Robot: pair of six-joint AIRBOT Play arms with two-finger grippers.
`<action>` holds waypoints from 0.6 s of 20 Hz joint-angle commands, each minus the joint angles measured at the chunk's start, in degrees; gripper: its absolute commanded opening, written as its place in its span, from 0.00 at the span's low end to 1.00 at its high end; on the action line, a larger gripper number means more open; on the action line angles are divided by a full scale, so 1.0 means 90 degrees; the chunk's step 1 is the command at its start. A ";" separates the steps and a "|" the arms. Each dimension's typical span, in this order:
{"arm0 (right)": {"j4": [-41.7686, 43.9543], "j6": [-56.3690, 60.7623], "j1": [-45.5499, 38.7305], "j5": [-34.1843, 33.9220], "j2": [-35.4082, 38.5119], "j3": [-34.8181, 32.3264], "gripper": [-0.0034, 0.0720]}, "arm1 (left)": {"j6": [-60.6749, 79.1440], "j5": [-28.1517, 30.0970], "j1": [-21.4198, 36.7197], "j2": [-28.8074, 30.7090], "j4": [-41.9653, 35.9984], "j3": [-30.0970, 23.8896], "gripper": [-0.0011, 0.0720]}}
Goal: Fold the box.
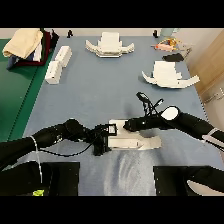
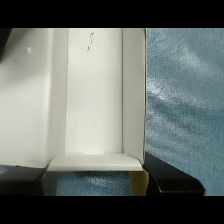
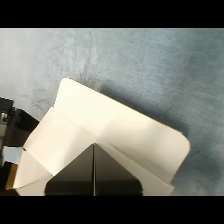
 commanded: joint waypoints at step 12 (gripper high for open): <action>-0.0095 -0.0287 0.0039 0.0170 -0.0391 0.0027 0.05 | 0.0015 0.0002 0.0002 0.0007 0.0007 0.0005 0.65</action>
